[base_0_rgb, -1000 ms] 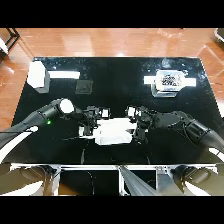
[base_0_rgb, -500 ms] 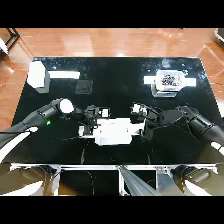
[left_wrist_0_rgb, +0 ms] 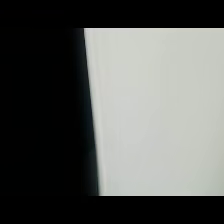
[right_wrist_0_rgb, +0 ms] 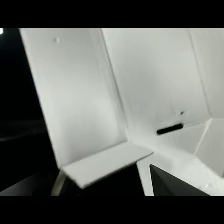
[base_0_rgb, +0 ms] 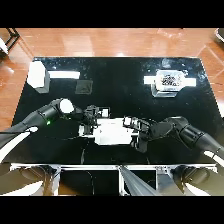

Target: Fold the box and place the chain.

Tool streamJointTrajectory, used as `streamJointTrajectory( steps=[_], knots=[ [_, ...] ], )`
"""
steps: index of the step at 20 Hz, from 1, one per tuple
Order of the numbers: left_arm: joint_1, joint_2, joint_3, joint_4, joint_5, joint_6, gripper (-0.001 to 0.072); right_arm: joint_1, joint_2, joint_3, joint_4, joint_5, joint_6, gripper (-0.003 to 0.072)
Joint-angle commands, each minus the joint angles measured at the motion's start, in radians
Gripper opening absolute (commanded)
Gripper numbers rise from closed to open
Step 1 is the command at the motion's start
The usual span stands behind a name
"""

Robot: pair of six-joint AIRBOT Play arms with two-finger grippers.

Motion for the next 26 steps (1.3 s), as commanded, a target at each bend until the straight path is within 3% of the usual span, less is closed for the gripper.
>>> streamJointTrajectory(
  steps=[1,14,19,26],
  knots=[
    [0.0,0.001,0.0,0.0,-0.001,-0.001,0.0017,0.055,0.0,-0.009,0.006,0.151,0.127,0.07],
    [0.0,0.001,0.0,0.0,-0.008,-0.001,0.0017,0.054,0.095,-0.008,-0.123,0.22,0.109,0.07],
    [0.0,0.001,0.0,0.0,-0.008,-0.001,0.0017,0.053,0.094,-0.008,-0.039,0.276,-0.154,0.0701],
    [0.0,0.001,0.0,0.0,-0.008,-0.001,0.0017,0.048,0.045,-0.008,0.042,0.334,-0.213,0.07]
  ],
)
